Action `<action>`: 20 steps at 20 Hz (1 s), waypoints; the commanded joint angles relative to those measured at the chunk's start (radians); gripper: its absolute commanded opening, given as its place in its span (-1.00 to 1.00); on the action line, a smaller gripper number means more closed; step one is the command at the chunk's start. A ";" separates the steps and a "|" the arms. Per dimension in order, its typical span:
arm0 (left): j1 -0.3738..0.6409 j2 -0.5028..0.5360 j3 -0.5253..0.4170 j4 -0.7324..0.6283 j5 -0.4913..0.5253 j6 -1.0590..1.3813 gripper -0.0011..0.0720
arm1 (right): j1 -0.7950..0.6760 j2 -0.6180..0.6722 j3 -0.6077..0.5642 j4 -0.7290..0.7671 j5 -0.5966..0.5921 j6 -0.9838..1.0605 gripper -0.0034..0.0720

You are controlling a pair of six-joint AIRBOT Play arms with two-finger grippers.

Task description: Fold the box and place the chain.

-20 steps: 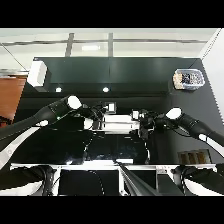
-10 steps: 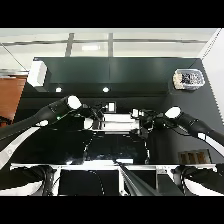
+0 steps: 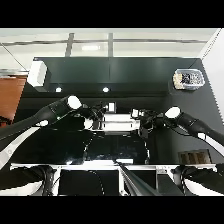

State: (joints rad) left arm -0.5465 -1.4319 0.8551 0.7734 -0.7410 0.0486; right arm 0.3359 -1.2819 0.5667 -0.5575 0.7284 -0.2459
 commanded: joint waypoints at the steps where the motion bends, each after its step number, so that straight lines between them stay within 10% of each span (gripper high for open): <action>1: 0.000 0.000 0.000 0.000 0.000 0.000 -0.90 | 0.024 -0.004 0.000 -0.045 -0.008 0.017 0.81; 12: 0.000 0.000 0.000 0.000 0.001 0.000 -0.90 | 0.027 -0.005 0.001 -0.045 -0.019 0.029 0.81; 16: 0.000 0.000 0.000 0.000 0.001 0.000 -0.90 | 0.027 -0.005 0.001 -0.045 -0.018 0.029 0.36; 20: 0.003 0.021 0.000 0.008 0.000 -0.035 -0.79 | 0.027 -0.005 0.001 -0.045 -0.018 0.029 0.36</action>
State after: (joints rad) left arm -0.5465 -1.4254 0.8551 0.7757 -0.7395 0.0433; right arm 0.3622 -1.2858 0.5678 -0.6025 0.7109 -0.2169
